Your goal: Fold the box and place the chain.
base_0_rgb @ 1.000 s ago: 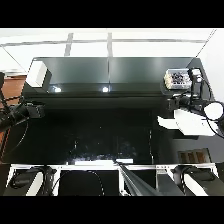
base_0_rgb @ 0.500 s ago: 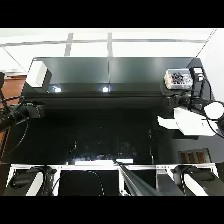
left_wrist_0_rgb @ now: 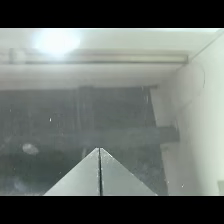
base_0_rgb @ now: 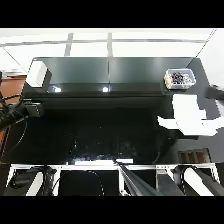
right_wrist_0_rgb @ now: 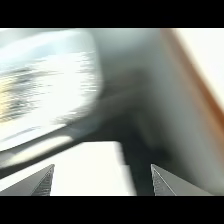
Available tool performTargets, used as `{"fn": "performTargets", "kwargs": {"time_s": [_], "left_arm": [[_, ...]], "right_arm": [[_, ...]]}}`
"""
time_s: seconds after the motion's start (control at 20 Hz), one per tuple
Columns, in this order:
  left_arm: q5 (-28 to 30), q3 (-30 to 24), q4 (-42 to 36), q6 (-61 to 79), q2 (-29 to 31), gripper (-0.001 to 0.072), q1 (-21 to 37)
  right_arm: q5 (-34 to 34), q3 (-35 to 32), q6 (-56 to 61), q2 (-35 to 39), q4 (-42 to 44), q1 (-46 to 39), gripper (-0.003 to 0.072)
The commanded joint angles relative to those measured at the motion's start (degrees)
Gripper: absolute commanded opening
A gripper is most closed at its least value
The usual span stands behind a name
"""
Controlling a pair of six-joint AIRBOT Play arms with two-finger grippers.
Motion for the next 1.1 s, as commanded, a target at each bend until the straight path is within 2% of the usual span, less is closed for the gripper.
{"fn": "performTargets", "kwargs": {"time_s": [0.0, 0.05, 0.1, 0.15, 0.2, 0.25, 0.3, 0.4, 0.5, 0.55, 0.6, 0.65, 0.7, 0.75, 0.9, 1.05], "left_arm": [[1.88, -0.04, -0.87, 0.07, -0.20, 0.0024, 0.04], [1.03, -0.04, -1.51, 0.02, -0.42, 0.0027, 0.04], [0.57, -0.04, -2.36, 0.02, -0.76, 0.0129, 0.02], [0.50, -0.04, -3.02, 0.02, -1.25, 0.0506, 0.00], [0.55, -0.02, -3.39, -0.13, -1.68, 0.0714, -0.11], [0.59, -0.02, -3.58, -0.24, -2.21, 0.0714, -0.09], [0.96, -0.02, -3.58, -0.24, -2.71, 0.0714, -0.09], [1.97, -0.02, -3.89, -1.53, -3.63, 0.0714, -0.09], [2.25, -0.02, -4.22, -1.62, -4.72, 0.0714, -0.09], [2.21, -0.02, -4.22, -1.70, -5.33, 0.0714, -0.09], [2.21, -0.02, -4.22, -1.79, -5.84, 0.0714, -0.09], [2.47, -0.02, -4.22, -2.12, -6.14, 0.0714, -0.09], [2.89, -0.02, -4.22, -2.60, -6.36, 0.0714, -0.09], [3.39, -0.02, -4.22, -2.58, -6.36, 0.0714, -0.09], [3.39, -0.02, -4.61, -2.58, -6.34, 0.0714, -0.09], [0.96, -0.04, -4.61, -2.58, -6.34, 0.0714, -0.09]], "right_arm": [[14.19, 8.94, -2.32, -9.68, -1.86, -19.76, 0.0711], [20.57, 13.00, -8.20, -13.84, -0.50, -22.34, 0.0711], [26.84, 16.85, -14.14, -17.68, 1.16, -23.67, 0.0710], [33.07, 20.59, -19.19, -21.29, 2.36, -23.93, 0.0711], [39.85, 24.11, -23.71, -24.79, 3.08, -23.63, 0.0710], [45.81, 26.73, -27.21, -27.67, 3.23, -22.93, 0.0711], [48.63, 27.87, -28.55, -29.35, 2.91, -22.10, 0.0710], [48.78, 27.93, -30.56, -30.69, 1.79, -20.09, 0.0710], [48.74, 27.93, -31.58, -31.01, 0.92, -18.12, 0.0518], [48.28, 27.93, -31.58, -31.04, 0.42, -17.31, 0.0476], [48.22, 27.93, -31.58, -31.06, 0.39, -16.74, 0.0475], [48.19, 27.93, -31.58, -31.06, 0.39, -16.09, 0.0389], [48.63, 27.93, -31.56, -31.04, 0.37, -15.56, 0.0094], [49.37, 27.93, -31.56, -30.86, 0.55, -15.04, 0.0011], [49.40, 26.91, -31.56, -26.32, 5.27, -13.07, 0.0014], [46.53, 21.11, -31.61, -17.68, 17.07, -10.38, 0.0014]]}}
